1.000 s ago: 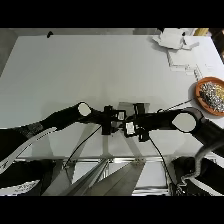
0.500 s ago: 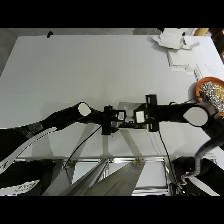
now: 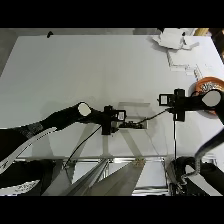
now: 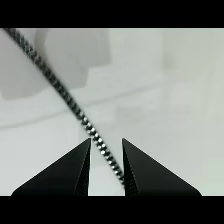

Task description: Fold the box and place the chain.

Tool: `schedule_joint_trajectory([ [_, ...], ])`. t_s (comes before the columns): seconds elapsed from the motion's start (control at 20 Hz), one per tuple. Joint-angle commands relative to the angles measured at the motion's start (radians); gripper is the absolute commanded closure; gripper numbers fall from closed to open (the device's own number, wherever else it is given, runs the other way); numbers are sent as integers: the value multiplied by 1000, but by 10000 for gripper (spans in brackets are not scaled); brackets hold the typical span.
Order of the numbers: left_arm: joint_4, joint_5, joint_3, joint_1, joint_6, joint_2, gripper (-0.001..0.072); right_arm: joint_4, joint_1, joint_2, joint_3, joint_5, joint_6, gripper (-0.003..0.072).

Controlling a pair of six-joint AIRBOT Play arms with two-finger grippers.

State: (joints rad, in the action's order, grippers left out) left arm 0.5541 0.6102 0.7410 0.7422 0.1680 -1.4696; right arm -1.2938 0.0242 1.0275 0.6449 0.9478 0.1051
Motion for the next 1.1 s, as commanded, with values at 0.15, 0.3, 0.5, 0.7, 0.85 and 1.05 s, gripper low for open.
schedule_joint_trajectory([
  [0.15, 0, 0, 0, 0, 0, 0, 457, -114, 39, 187, 1, -106, 137, 468],
  [0.3, 0, 0, 0, 0, 0, 0, 457, -113, 39, 203, 1, -154, 140, 468],
  [0.5, 0, 0, 0, 0, 0, 0, 457, -113, 39, 238, 1, -130, 140, 537],
  [0.7, 0, 0, 0, 0, 0, 0, 457, -113, 39, 201, 1, -98, 139, 670],
  [0.85, 0, 0, 0, 0, 0, 0, 457, -111, 38, 106, 1, -47, 126, 670],
  [1.05, 0, 0, 0, 0, 0, 0, 457, -89, -52, -40, 1, 80, 57, 670],
])
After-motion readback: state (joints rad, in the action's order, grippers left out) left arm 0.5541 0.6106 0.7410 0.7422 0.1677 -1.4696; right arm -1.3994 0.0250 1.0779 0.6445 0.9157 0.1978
